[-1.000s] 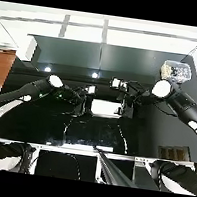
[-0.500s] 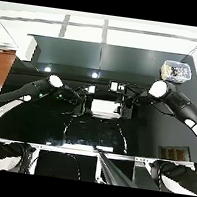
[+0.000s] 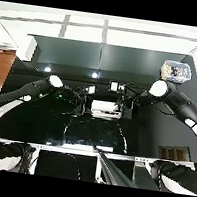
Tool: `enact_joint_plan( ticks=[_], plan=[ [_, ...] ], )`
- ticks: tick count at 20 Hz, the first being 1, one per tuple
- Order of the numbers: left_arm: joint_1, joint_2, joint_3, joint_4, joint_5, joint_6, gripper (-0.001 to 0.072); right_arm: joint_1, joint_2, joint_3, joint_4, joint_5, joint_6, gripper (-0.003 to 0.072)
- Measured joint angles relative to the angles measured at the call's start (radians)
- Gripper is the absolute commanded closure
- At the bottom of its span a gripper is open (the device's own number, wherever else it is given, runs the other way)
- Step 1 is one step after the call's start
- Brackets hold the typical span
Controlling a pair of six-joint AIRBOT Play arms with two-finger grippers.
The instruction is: Fold the box and place the chain.
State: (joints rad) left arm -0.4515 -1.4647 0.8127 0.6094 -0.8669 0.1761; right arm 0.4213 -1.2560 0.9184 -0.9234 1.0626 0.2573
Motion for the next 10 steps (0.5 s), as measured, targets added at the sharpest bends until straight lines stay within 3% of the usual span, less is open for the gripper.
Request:
enact_joint_plan(
  ticks=[10],
  plan=[
    [0.000, 0.000, 0.000, 0.000, 0.000, -0.001, 0.0358, 0.000, 0.000, 0.000, -0.001, 0.030, 0.008, 0.0401]
  ],
)
